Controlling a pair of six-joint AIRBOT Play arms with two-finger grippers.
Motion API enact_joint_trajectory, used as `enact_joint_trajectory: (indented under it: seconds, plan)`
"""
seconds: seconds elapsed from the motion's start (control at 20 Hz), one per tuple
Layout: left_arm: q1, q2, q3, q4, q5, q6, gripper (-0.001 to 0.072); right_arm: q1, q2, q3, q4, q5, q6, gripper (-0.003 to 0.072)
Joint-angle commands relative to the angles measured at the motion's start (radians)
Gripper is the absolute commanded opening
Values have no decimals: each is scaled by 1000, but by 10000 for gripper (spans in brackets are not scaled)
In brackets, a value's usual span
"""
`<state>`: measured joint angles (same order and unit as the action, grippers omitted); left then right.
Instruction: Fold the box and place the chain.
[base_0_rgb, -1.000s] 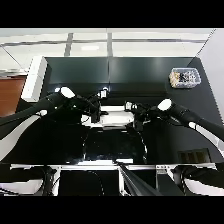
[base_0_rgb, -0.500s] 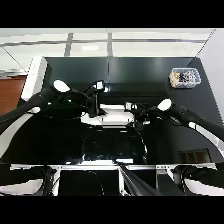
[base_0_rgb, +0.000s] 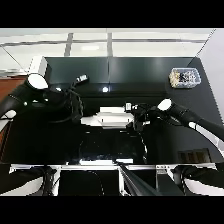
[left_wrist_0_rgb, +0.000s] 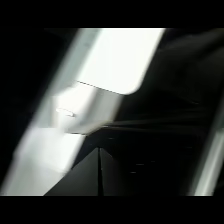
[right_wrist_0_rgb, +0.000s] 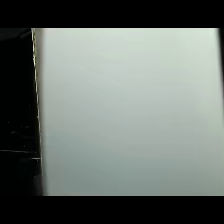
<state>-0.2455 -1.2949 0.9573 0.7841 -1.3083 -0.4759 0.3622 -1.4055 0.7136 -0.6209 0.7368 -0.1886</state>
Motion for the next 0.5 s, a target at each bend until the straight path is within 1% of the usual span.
enact_joint_trajectory:
  seconds: [0.0, 0.05, 0.1, 0.2, 0.25, 0.3, 0.35, 0.4, 0.45]
  plan:
    - [-69, -16, -120, -175, -45, -46, 27, 1, -1, 0, -1, 3, -3, 460]
    - [-111, -21, -153, -228, 40, 2, 27, 1, -1, 0, -1, 3, -3, 460]
    - [-142, -21, -163, -283, 122, 55, 27, 1, -1, 0, -1, 3, -3, 460]
    - [-166, -21, -148, -443, 323, 154, 28, 1, -1, 0, -1, 3, -3, 460]
    - [-166, -22, -136, -519, 441, 184, 28, 1, -1, 0, -1, 3, -3, 460]
    - [-166, -26, -119, -528, 544, 187, 28, 1, -1, 0, -1, 3, -3, 460]
    - [-166, -43, -91, -467, 600, 188, 28, 1, -1, 0, -1, 3, -3, 460]
    - [-165, -69, -59, -369, 599, 179, 28, 1, -1, 0, -1, 3, -3, 459]
    - [-165, -97, -26, -270, 594, 124, 28, 1, -1, 0, -1, 4, -3, 412]
